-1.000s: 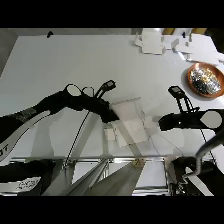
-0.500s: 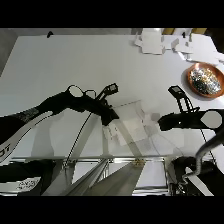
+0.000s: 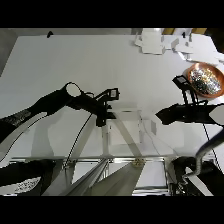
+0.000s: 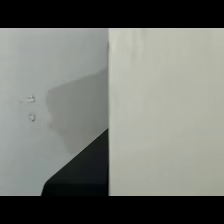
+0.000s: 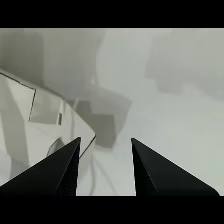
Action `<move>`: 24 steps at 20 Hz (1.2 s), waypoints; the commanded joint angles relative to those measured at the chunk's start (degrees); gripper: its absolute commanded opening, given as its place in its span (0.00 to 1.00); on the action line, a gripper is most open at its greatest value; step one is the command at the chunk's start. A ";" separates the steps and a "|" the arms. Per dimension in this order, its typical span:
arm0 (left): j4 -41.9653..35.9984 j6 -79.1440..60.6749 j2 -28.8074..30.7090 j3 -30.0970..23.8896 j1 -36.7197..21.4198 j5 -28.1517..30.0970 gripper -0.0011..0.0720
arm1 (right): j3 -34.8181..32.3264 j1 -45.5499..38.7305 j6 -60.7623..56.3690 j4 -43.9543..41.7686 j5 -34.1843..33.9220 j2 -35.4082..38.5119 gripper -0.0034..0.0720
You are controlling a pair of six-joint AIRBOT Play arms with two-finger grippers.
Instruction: Fold the box and place the chain.
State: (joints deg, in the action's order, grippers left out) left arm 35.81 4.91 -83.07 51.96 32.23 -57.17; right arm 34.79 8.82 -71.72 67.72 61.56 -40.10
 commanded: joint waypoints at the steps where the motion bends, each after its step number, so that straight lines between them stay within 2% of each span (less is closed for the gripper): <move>1: 3.02 -0.46 0.28 0.13 0.31 2.69 0.02 | 1.25 0.04 1.62 -0.07 -0.96 0.20 0.52; 5: 6.47 -1.03 0.22 0.13 3.85 9.44 0.02 | 1.25 0.04 1.75 -0.02 -1.33 0.20 0.52; 9: 6.08 -2.54 -1.01 0.13 6.10 12.85 0.02 | 1.25 0.04 1.75 0.02 -1.66 0.20 0.52; 15: 4.66 -2.10 -2.95 0.13 6.08 13.66 0.02 | 1.25 0.04 1.75 1.88 -1.64 0.20 0.52; 24: 4.57 -2.03 -2.47 0.13 6.08 13.73 0.02 | 1.22 0.04 1.79 2.58 -1.62 0.20 0.52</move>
